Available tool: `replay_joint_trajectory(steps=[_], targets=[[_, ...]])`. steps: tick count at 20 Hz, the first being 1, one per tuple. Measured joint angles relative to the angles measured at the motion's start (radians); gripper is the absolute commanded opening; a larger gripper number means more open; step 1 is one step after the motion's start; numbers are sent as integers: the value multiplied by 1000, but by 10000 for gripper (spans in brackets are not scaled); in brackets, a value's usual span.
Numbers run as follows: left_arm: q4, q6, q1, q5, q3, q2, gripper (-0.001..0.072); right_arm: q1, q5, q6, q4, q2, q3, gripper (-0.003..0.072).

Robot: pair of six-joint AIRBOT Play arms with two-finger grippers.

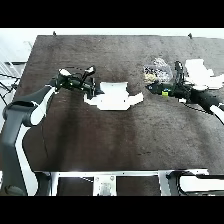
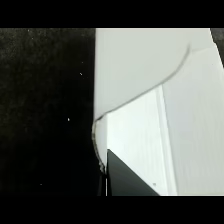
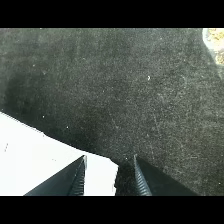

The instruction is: Fold the box and place the chain.

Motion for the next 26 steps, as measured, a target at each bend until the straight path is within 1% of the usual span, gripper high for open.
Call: replay_joint_trajectory(steps=[4,5,7,10,12,14,15,16,19,21,26], targets=[[17,-10,0,14,-14,2,18,0,1,-19,0,0,0,385],[22,-13,0,15,-16,3,19,0,1,-28,0,0,0,422],[31,-18,0,18,-18,6,20,0,1,-68,2,0,0,424],[38,-22,0,21,-19,8,20,4,18,-205,50,24,-12,424],[40,-23,0,22,-19,9,20,11,30,-318,89,71,-39,429],[42,-23,0,23,-19,9,20,25,40,-438,116,130,-77,600],[43,-23,0,23,-19,9,20,34,44,-491,119,154,-96,608],[43,-23,0,24,-19,9,20,48,52,-536,113,174,-113,646],[45,-24,0,24,-19,9,20,117,83,-617,14,206,-140,646],[45,-24,0,24,-19,9,20,179,79,-643,-72,214,-148,646],[45,-24,0,23,-19,9,20,323,-4,-668,-263,205,-154,646]])
